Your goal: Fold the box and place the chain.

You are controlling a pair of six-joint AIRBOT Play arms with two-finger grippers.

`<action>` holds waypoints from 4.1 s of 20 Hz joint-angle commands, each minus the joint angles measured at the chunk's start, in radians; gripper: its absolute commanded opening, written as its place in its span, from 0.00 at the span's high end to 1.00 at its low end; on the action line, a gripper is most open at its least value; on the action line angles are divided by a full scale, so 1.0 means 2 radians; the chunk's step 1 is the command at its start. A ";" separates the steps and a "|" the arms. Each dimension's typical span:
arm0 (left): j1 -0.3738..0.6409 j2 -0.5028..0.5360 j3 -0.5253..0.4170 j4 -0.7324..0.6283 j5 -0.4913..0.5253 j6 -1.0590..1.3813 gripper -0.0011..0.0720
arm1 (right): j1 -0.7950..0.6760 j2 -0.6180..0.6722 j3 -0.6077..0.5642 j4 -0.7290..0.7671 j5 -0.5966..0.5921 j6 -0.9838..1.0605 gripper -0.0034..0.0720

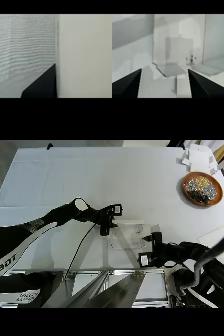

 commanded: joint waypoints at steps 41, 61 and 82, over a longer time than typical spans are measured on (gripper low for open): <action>0.000 0.000 0.001 0.000 0.000 0.000 0.97 | 0.006 -0.069 -0.008 0.021 -0.077 -0.020 0.13; 0.000 0.000 0.001 0.000 0.000 0.000 0.97 | -0.100 -0.096 0.029 0.058 -0.133 -0.033 0.13; 0.000 0.000 0.001 0.000 0.000 0.000 0.97 | -0.217 -0.228 0.057 0.378 -0.061 -0.362 0.13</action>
